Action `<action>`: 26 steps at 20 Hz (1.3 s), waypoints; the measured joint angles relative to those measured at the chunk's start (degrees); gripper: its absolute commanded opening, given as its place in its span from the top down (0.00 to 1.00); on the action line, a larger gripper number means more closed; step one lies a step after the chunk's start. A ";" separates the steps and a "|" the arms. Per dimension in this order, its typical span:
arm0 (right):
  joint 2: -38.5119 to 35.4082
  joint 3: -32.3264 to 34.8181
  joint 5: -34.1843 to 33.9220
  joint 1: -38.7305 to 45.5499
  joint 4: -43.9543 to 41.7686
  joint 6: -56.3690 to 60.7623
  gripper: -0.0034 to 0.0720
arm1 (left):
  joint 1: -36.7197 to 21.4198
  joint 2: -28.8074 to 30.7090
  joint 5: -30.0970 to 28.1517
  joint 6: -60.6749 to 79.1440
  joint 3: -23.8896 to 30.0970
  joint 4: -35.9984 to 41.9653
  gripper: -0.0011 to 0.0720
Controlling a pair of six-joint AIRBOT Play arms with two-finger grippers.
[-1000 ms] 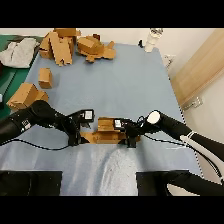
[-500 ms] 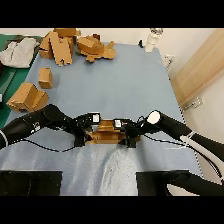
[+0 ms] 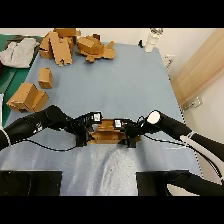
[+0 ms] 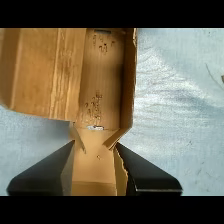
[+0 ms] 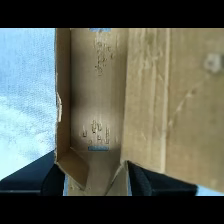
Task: Fold the box.
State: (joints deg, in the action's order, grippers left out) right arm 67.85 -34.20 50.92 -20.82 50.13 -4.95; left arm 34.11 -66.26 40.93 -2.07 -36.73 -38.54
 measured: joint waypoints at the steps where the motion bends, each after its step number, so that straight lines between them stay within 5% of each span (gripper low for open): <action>1: 0.00 0.00 0.00 0.00 0.00 0.02 0.24 | 0.42 -0.04 -0.11 -0.13 0.00 0.07 0.52; 13: 0.00 0.00 0.02 0.00 -0.02 0.02 0.24 | 3.23 -0.15 -3.06 -3.43 0.00 -0.52 0.47; 26: 0.00 0.00 -0.02 0.00 -0.02 0.00 0.24 | 3.52 -0.15 -1.60 -17.03 -0.22 -9.64 0.51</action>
